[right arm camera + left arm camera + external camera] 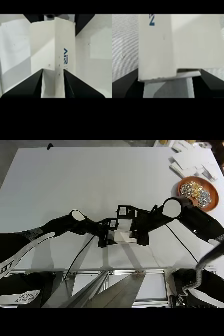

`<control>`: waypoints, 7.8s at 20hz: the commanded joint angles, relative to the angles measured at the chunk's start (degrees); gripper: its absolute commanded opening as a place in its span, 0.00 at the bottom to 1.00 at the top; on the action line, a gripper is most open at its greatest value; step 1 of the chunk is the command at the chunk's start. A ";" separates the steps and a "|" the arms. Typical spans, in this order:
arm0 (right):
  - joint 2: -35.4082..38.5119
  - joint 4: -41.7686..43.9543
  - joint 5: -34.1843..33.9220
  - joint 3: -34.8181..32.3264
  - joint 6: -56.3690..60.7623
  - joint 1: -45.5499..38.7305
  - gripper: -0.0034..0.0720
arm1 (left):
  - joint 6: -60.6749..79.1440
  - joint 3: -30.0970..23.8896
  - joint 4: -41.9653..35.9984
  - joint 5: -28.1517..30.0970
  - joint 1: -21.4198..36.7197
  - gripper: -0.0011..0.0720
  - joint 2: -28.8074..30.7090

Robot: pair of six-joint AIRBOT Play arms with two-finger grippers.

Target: Fold the box and place the chain.

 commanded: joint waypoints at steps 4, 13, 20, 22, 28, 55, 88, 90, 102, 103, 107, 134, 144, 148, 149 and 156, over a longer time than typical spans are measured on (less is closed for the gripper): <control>0.09 -2.19 -3.54 -0.83 -0.20 1.29 0.29 | 0.00 0.00 0.02 0.02 0.04 0.55 0.02; 0.09 -3.50 -3.69 -2.56 0.35 2.19 0.24 | 0.00 0.00 0.02 0.00 0.04 0.55 0.02; 0.09 -4.24 -6.36 -3.32 0.46 3.89 0.28 | 0.00 0.00 0.02 0.00 0.04 0.55 0.02; 0.09 -3.85 -4.39 -3.32 0.44 3.91 0.44 | 0.00 0.00 0.02 0.00 0.04 0.55 0.02; 4.24 -2.95 -1.90 -3.28 0.42 3.74 0.50 | 0.02 0.00 0.02 0.02 0.04 0.55 0.02; 1.33 3.82 -4.39 -9.35 -0.22 -0.72 0.06 | 0.02 0.00 0.02 0.00 0.04 0.55 0.02; 8.24 -25.81 5.79 -12.81 54.12 -33.83 0.06 | 0.00 0.00 0.02 -0.02 0.04 0.55 0.02; 7.89 -26.47 5.75 -12.98 54.38 -33.83 0.06 | 0.02 0.00 0.02 0.02 0.04 0.55 0.02; 8.00 -25.77 5.75 -12.96 54.34 -33.83 0.06 | 0.02 0.00 0.02 0.00 0.04 0.55 0.02; 8.00 -25.77 5.75 -12.96 54.34 -33.83 0.06 | 0.00 0.00 0.02 0.02 0.04 0.55 0.02; 8.00 -25.75 5.75 -12.96 54.34 -33.83 0.06 | 0.00 0.00 -0.20 -0.02 0.04 0.55 0.02; 8.00 -25.75 5.75 -12.96 54.34 -33.83 0.06 | -53.90 0.00 39.21 -0.81 44.70 0.39 34.12; 8.00 -25.77 5.75 -12.96 54.34 -33.83 0.06 | -70.07 -2.60 48.37 -8.61 51.21 0.39 29.24; 8.00 -25.75 5.75 -12.96 54.34 -33.83 0.06 | -71.21 -3.76 51.45 -12.63 51.21 0.41 28.20; 8.00 -25.77 5.75 -12.96 54.34 -33.83 0.06 | -71.43 -3.76 51.49 -13.70 51.21 0.50 28.20; 8.00 -25.77 5.75 -12.96 54.34 -33.83 0.06 | -78.79 -3.76 51.01 -18.99 51.21 1.00 28.22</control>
